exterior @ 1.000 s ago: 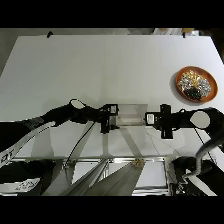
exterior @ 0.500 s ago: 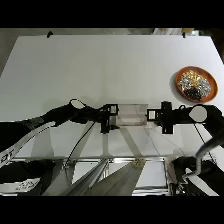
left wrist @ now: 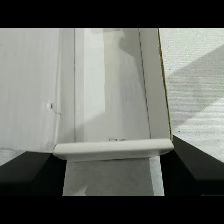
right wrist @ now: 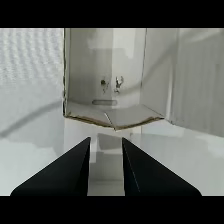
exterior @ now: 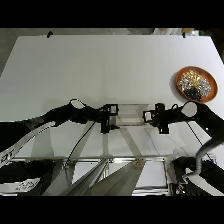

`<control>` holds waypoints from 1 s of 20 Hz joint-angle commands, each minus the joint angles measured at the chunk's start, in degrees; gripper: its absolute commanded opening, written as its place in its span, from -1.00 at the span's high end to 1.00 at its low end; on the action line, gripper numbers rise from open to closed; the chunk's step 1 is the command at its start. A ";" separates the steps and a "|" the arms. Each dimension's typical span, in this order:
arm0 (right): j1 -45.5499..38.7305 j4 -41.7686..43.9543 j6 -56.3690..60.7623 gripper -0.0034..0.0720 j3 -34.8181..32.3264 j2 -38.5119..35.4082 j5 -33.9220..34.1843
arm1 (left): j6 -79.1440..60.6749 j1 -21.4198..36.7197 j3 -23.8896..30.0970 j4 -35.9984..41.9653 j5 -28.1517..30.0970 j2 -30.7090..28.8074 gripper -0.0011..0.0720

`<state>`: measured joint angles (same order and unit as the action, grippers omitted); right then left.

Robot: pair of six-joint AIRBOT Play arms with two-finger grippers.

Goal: Fold the box and place the chain.

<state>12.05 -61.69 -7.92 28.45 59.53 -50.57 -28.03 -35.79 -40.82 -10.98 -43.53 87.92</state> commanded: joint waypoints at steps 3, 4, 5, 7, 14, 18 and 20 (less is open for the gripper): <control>-0.02 7.21 -4.59 0.47 -0.09 1.14 0.46 | 0.00 -0.02 -0.02 0.00 0.02 0.02 0.56; -0.02 8.15 -4.61 0.47 -0.33 1.14 0.52 | 0.00 -0.02 -0.02 0.00 0.02 0.02 0.56; -0.02 8.24 -4.61 0.47 -0.59 1.14 0.50 | 0.00 -0.02 -0.02 0.00 0.02 0.02 0.56; -0.02 8.24 -4.63 0.47 -1.29 1.14 0.52 | 0.00 -0.02 -0.02 0.00 0.00 0.02 0.56; -0.02 16.41 -9.07 0.49 -2.25 1.14 1.60 | 0.00 -0.02 -0.02 0.00 0.00 0.02 0.56; -0.02 17.20 -9.51 0.49 -3.21 1.14 2.12 | 0.00 -0.02 -0.02 0.00 0.02 0.02 0.56; -0.02 17.62 -10.88 0.41 -4.39 1.14 2.25 | 0.00 -0.02 -0.02 0.00 0.00 0.02 0.56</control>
